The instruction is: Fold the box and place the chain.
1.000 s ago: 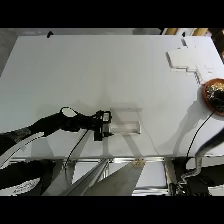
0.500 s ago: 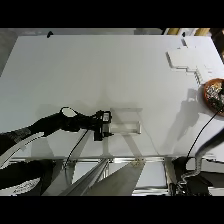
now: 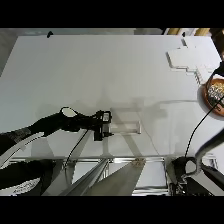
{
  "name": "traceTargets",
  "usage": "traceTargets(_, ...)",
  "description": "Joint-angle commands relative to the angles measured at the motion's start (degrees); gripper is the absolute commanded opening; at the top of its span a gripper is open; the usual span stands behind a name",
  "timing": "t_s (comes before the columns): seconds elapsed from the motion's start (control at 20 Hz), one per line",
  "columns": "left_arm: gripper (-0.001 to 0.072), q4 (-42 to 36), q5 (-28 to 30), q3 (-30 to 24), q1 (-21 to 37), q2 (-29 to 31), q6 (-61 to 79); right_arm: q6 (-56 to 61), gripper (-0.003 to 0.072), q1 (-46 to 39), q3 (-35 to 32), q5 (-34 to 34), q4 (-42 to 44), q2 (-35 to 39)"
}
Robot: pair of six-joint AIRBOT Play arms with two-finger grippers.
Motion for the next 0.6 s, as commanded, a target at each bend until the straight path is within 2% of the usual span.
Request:
traceTargets(0.0, 0.0330, 0.0, 0.0, 0.0, 0.0, 0.0, 0.0, 2.0, 0.0018, 7.5, 0.0, 6.1, 1.6, 6.5)
traceTargets(0.15, 0.0330, 0.0, 0.0, 0.0, 0.0, 0.0, 0.0, 2.3, 0.0018, 14.3, 0.0, 7.5, 6.1, 10.0)
traceTargets(0.3, 0.0330, 0.0, 0.0, 0.0, 0.0, 0.0, 0.0, 3.5, 0.0018, 23.4, -0.3, 9.0, 6.8, 11.6)
traceTargets(0.55, 0.0330, 0.0, 0.0, 0.0, 0.0, 0.0, 0.0, 7.9, 0.0017, 41.5, -5.6, 6.3, 6.2, 12.7)
